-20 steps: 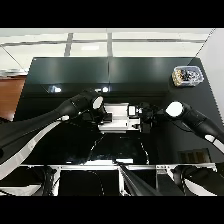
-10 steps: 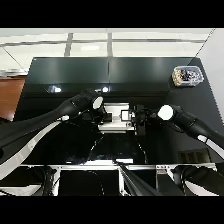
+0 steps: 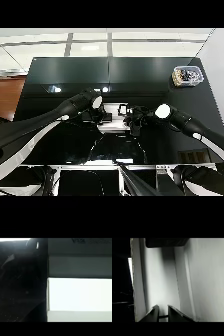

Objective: Fold the box and place the chain.

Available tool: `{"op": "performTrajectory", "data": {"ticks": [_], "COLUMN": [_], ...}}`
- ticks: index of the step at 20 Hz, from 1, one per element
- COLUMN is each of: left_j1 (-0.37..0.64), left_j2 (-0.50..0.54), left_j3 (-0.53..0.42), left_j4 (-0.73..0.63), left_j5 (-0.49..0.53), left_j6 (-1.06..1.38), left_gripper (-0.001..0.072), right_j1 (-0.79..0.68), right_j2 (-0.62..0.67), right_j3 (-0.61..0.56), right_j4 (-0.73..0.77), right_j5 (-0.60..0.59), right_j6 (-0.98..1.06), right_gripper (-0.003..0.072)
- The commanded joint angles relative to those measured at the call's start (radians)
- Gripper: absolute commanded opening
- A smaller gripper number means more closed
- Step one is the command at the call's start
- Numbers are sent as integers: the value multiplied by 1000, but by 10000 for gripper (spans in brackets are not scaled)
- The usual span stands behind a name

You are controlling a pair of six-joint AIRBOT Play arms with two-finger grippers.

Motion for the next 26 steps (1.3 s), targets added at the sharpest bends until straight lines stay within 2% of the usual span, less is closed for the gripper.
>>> {"op": "performTrajectory", "data": {"ticks": [1,2,3,4,6,7,10,12,14,16,18,22,26], "left_j1": [0,0,0,0,0,0,0,0,0,0,0,0,0], "left_j2": [1,1,1,1,1,1,1,1,1,1,1,1,1], "left_j3": [1,1,1,1,1,1,1,1,1,1,1,1,1], "left_j4": [-3,-2,-2,-2,-2,-2,-2,-2,-2,-2,-2,-2,-2], "left_j5": [-3,-3,-3,-3,-2,-2,-2,-2,2,2,2,2,1], "left_j6": [0,0,0,0,0,0,0,0,0,0,0,0,0], "left_gripper": [29,29,29,29,29,29,30,30,30,30,30,30,30], "right_j1": [1,0,-4,-9,-39,-70,-248,-448,-629,-704,-662,-489,-401], "right_j2": [-10,-10,-10,-7,19,49,167,225,216,178,101,-60,-108], "right_j3": [1,1,1,2,26,56,172,163,69,-69,-150,-154,-121], "right_j4": [33,31,23,6,-90,-159,-343,-357,-278,-135,-23,125,236], "right_j5": [2,4,13,32,112,187,406,432,391,335,324,265,247], "right_j6": [34,48,78,116,345,523,954,1127,1256,1284,1226,1129,1017], "right_gripper": [331,322,215,21,20,20,20,20,21,21,21,21,21]}}
